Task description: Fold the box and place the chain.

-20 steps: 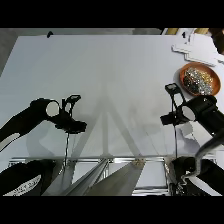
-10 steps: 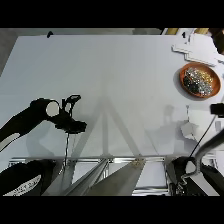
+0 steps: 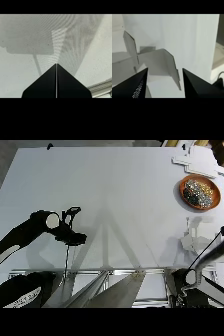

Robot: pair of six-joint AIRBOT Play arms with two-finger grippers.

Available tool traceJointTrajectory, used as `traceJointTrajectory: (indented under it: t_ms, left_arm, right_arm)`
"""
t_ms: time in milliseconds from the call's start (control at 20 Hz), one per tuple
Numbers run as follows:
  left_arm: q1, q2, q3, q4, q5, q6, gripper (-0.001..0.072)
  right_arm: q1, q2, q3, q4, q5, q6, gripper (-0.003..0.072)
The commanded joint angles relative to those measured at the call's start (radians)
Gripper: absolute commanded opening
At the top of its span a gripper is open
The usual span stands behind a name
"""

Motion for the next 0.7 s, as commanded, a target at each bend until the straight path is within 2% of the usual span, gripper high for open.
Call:
traceJointTrajectory:
  t_ms: [0, 50, 100, 250, 300, 450, 650]
  left_arm:
    - [0.001, 0.000, -0.001, 0.000, 0.000, 0.000, 0.0009]
    - [0.001, 0.000, -0.001, 0.000, 0.000, 0.000, 0.0009]
    - [0.001, 0.000, -0.001, 0.000, 0.000, 0.000, 0.0009]
    - [0.001, 0.000, -0.001, 0.000, 0.000, 0.000, 0.0009]
    - [0.001, 0.000, -0.001, 0.000, 0.000, 0.000, 0.0009]
    - [0.001, 0.000, -0.001, 0.000, 0.000, 0.000, 0.0009]
    - [0.001, 0.000, -0.001, 0.000, 0.000, 0.000, 0.0009]
  right_arm:
    - [-0.033, -0.084, 0.001, -0.069, -0.002, 0.018, 0.0392]
    - [-0.043, -0.105, 0.001, -0.077, 0.006, 0.051, 0.0388]
    - [-0.051, -0.117, 0.001, -0.075, 0.010, 0.061, 0.0345]
    - [-0.038, -0.117, 0.003, -0.076, 0.059, 0.058, 0.0050]
    - [-0.022, -0.106, 0.003, -0.074, 0.086, 0.055, 0.0021]
    - [0.050, -0.027, 0.003, 0.031, 0.169, 0.061, 0.0020]
    - [0.168, 0.127, -0.011, 0.343, 0.256, -0.001, 0.0019]
